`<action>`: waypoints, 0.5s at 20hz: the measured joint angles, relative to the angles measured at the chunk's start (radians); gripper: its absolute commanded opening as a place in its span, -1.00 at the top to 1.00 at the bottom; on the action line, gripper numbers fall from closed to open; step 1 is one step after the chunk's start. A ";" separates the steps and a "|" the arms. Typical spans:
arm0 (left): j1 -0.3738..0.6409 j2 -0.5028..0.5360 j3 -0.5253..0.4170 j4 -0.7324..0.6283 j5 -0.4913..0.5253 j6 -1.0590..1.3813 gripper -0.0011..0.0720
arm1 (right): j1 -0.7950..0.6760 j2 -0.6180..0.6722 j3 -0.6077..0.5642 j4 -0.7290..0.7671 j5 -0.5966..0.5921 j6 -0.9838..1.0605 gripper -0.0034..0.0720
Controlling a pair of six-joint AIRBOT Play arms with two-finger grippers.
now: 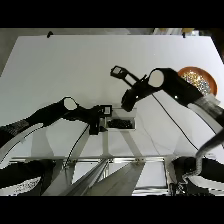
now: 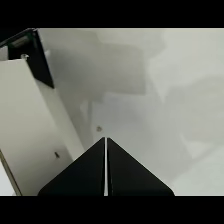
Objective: Fold the box and place the chain.
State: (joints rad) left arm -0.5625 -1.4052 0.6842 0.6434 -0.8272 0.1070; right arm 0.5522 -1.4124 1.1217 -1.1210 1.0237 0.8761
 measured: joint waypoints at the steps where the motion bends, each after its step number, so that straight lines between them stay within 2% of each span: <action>1: 0.000 0.000 0.000 0.000 0.000 0.000 0.67 | 0.011 -0.005 0.000 0.001 0.010 -0.006 0.86; 6: 0.000 0.000 0.000 0.000 0.000 0.000 0.67 | 0.056 0.031 -0.023 0.006 0.055 -0.040 0.85; 8: 0.000 0.000 0.000 0.000 0.000 0.000 0.67 | 0.076 0.061 -0.046 0.007 0.061 -0.065 0.60; 10: 0.000 0.000 0.000 0.000 0.000 0.000 0.67 | 0.097 0.085 -0.074 0.007 0.060 -0.084 0.55</action>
State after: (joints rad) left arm -0.5629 -1.4052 0.6842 0.6434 -0.8272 0.1070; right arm 0.6491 -1.3270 1.0477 -1.1141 1.0836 0.7921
